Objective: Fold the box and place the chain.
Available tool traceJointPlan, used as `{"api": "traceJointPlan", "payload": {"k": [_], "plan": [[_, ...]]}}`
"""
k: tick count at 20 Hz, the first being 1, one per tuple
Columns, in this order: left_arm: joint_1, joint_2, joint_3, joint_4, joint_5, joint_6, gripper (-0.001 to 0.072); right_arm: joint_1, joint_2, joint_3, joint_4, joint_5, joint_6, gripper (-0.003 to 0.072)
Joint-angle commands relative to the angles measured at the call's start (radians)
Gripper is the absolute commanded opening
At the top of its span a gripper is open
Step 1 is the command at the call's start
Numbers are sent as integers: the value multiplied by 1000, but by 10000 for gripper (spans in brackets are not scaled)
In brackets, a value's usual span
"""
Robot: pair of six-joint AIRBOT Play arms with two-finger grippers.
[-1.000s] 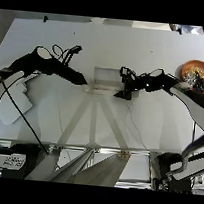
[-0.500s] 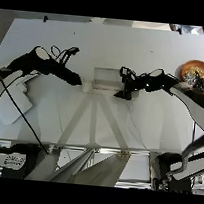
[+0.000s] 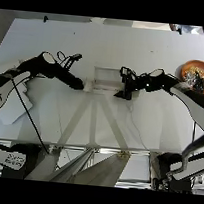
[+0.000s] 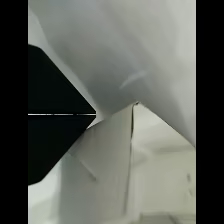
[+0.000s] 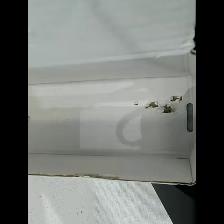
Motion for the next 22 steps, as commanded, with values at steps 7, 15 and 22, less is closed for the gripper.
{"api": "traceJointPlan", "payload": {"k": [7,15,22], "plan": [[11,48,0,-106,-22,48,5,0,0,1,0,1,1,519],[14,50,0,-167,-31,78,183,0,0,1,0,1,1,519],[13,47,0,-229,-40,151,309,0,0,1,0,1,1,519]]}}
